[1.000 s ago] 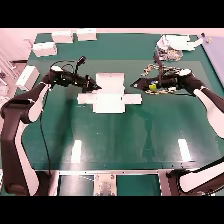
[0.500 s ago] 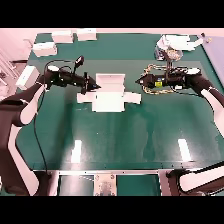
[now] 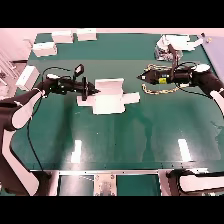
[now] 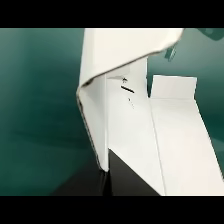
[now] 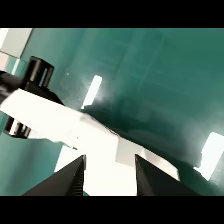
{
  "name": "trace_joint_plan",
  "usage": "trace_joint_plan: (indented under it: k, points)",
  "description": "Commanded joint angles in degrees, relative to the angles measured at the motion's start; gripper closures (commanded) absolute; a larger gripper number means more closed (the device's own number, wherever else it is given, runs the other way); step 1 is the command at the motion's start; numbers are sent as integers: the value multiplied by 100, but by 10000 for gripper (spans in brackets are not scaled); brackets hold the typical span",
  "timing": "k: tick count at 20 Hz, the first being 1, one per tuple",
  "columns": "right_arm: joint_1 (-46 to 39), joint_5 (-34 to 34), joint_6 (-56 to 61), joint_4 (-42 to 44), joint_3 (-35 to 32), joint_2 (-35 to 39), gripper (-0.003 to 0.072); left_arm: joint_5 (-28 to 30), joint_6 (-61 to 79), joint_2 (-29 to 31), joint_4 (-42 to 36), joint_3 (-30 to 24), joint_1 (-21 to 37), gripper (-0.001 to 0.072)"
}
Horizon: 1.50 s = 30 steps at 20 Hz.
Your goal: Fold the box and place the chain.
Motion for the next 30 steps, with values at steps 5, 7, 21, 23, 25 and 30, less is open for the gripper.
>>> trace_joint_plan:
  k: [5,7,21,23,25,30]
  points:
    - [24,269,-2,0,-85,538,322,-15,704,-46,37,-68,-50,697]
    - [55,269,-28,2,-166,612,330,-42,861,-66,35,-68,-83,697]
    - [181,186,-221,0,-413,933,330,-79,1010,-269,-192,-107,-105,696]
    - [181,181,-243,0,-557,933,330,-96,1043,-334,-201,-131,-109,696]
    - [179,164,-286,0,-693,933,330,-105,1049,-332,-236,-131,-109,696]
    - [179,131,-385,-7,-800,931,329,-44,1095,-341,-181,-133,-109,696]
